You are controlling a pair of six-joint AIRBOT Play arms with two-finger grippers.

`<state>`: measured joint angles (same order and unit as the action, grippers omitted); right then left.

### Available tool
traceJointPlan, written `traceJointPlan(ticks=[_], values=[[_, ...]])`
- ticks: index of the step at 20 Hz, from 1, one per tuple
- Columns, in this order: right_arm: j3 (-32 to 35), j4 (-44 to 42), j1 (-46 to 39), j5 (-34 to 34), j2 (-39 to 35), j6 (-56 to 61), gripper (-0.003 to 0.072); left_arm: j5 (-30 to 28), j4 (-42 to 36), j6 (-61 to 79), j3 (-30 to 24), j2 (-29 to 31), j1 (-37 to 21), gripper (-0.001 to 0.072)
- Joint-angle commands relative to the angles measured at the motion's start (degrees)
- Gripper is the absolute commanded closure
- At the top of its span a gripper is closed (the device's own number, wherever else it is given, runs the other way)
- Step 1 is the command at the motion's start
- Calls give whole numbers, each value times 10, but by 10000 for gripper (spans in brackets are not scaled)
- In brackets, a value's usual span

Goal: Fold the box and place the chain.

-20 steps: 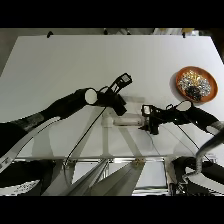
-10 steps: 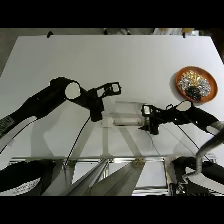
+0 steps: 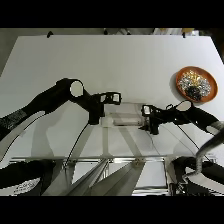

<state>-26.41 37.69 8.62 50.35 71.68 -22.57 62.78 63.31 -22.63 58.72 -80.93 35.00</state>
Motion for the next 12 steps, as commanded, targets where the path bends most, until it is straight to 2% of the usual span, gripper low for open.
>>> traceJointPlan(ticks=[1, 4, 6, 12], values=[[0, 0, 0, 0, 0, 0, 230, -7, -7, 20, 0, 8, -1, 697], [0, 0, 0, 0, 0, 0, 230, -26, -9, 21, 0, 47, -1, 697], [0, 0, 0, 0, 0, 0, 230, -37, -18, 21, 0, 52, 0, 698], [0, 0, 0, 0, 0, 0, 229, -6, -39, 21, 0, -11, 0, 699]])
